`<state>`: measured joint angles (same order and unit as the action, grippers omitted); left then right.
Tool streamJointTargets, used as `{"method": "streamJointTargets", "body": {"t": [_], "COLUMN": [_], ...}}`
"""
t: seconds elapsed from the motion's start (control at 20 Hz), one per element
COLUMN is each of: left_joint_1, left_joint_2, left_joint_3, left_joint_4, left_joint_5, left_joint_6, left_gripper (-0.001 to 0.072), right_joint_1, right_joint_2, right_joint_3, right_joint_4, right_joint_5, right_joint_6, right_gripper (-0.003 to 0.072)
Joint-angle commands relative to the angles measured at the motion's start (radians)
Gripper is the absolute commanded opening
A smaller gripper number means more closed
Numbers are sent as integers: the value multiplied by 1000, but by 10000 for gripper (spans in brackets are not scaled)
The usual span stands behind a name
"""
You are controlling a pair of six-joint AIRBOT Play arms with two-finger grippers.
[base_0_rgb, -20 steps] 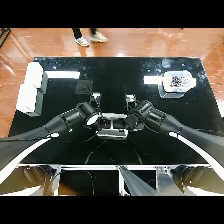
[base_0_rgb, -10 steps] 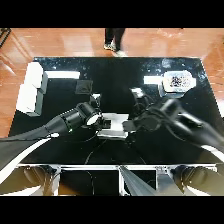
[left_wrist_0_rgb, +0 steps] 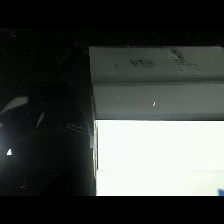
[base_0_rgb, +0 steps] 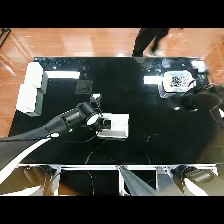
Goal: Fold the box and place the chain.
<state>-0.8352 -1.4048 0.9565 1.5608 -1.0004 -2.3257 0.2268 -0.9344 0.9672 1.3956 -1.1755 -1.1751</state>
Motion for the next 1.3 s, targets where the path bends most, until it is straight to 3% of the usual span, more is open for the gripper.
{"method": "streamJointTargets", "body": {"t": [0.0,0.15,0.4,0.6,1.15,1.25], "left_joint_1": [0,0,1,1,2,2], "left_joint_2": [0,0,0,0,0,0], "left_joint_3": [1,1,1,1,1,1], "left_joint_4": [-2,-3,-10,-10,-30,-28], "left_joint_5": [2,2,4,5,-5,-3], "left_joint_6": [0,0,0,0,0,0], "left_gripper": [20,20,21,21,21,21], "right_joint_1": [-234,-317,-339,-339,-344,-346], "right_joint_2": [-111,-328,-682,-844,-959,-965], "right_joint_3": [23,153,517,696,733,733], "right_joint_4": [70,151,64,-15,-69,-69], "right_joint_5": [181,230,183,107,105,108], "right_joint_6": [-141,-106,56,144,201,201], "right_gripper": [706,701,701,700,699,562]}}
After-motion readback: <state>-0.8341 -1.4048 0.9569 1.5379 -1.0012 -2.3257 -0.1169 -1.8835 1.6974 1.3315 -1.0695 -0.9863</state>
